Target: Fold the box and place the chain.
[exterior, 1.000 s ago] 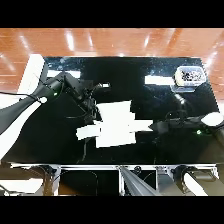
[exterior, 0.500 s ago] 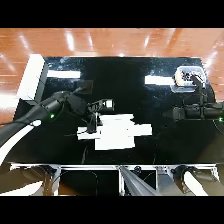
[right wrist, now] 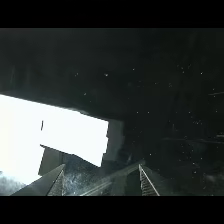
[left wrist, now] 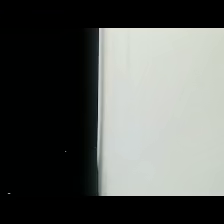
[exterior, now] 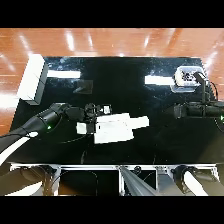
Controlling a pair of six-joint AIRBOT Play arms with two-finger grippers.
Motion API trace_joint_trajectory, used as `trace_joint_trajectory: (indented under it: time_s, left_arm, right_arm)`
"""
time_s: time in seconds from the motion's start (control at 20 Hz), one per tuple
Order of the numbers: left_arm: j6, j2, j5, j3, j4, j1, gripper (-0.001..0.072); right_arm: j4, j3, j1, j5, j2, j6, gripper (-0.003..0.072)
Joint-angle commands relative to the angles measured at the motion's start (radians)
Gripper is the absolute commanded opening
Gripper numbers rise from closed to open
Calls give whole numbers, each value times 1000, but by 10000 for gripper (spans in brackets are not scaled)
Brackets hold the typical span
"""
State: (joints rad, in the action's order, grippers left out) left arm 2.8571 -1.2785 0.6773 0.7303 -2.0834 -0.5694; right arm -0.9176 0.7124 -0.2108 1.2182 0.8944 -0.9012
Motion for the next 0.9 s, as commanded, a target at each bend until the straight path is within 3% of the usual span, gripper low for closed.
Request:
trace_joint_trajectory:
  time_s: [0.0, 0.85]
  left_arm:
    - [79, 2, -71, -9, -1, -2, 16]
    - [124, -40, -89, -6, -26, -43, 21]
  right_arm:
    - [-1, 1, 0, -14, 0, 0, 555]
    - [1, 1, -1, -18, 0, 0, 555]
